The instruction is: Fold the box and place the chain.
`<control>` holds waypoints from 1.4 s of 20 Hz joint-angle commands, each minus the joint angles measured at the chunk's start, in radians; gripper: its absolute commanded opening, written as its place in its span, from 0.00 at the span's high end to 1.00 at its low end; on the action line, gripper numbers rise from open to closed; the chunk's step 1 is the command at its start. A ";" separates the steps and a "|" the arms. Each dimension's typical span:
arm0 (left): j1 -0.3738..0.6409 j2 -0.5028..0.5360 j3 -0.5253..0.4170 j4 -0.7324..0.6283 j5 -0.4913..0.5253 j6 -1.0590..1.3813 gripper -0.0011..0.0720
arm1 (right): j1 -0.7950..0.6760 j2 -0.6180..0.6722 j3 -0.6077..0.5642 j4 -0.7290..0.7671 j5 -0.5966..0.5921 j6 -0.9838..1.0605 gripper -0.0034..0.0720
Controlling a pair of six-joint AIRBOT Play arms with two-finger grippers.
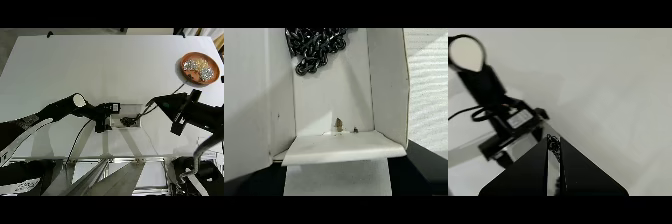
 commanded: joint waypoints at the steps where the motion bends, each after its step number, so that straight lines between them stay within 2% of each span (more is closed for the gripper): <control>1: 0.000 0.001 0.000 0.000 0.000 0.000 0.97 | 0.077 -0.077 0.001 0.062 0.007 -0.108 0.93; 7: 0.000 0.001 0.000 0.000 0.000 0.000 0.97 | 0.138 -0.316 0.001 -0.097 0.019 -0.107 0.93; 10: 0.000 0.001 0.001 0.000 0.000 0.000 0.97 | 0.151 -0.451 0.000 -0.092 0.045 -0.134 0.93; 16: 0.000 0.001 0.001 0.000 0.000 0.000 0.97 | 0.216 -0.679 0.000 -0.098 -0.005 -0.109 0.93; 18: 0.000 0.001 0.001 0.000 0.000 0.000 0.97 | 0.217 -0.699 0.000 -0.110 -0.011 -0.097 0.93; 19: 0.000 0.001 0.000 0.000 0.000 0.000 0.97 | 0.217 -0.699 0.000 -0.106 -0.014 -0.096 0.83; 20: 0.000 0.001 0.000 0.000 0.000 0.000 0.97 | 0.217 -0.698 0.000 -0.106 -0.017 -0.092 0.62; 21: 0.000 0.001 0.001 0.000 0.000 0.000 0.97 | 0.217 -0.698 0.000 -0.106 -0.020 -0.078 0.56; 23: 0.000 0.001 0.000 0.000 0.000 0.000 0.97 | 0.216 -0.695 0.001 -0.100 -0.007 -0.064 0.56; 25: 0.000 0.001 0.000 0.000 0.000 0.000 0.97 | 0.216 -0.656 0.015 -0.112 0.055 -0.004 0.56; 26: 0.000 0.001 0.001 0.000 0.000 0.000 0.97 | 0.216 -0.613 0.031 -0.155 0.092 0.051 0.57; 28: 0.000 0.001 0.001 0.000 0.000 0.000 0.97 | 0.216 -0.502 0.071 -0.383 0.132 0.228 0.58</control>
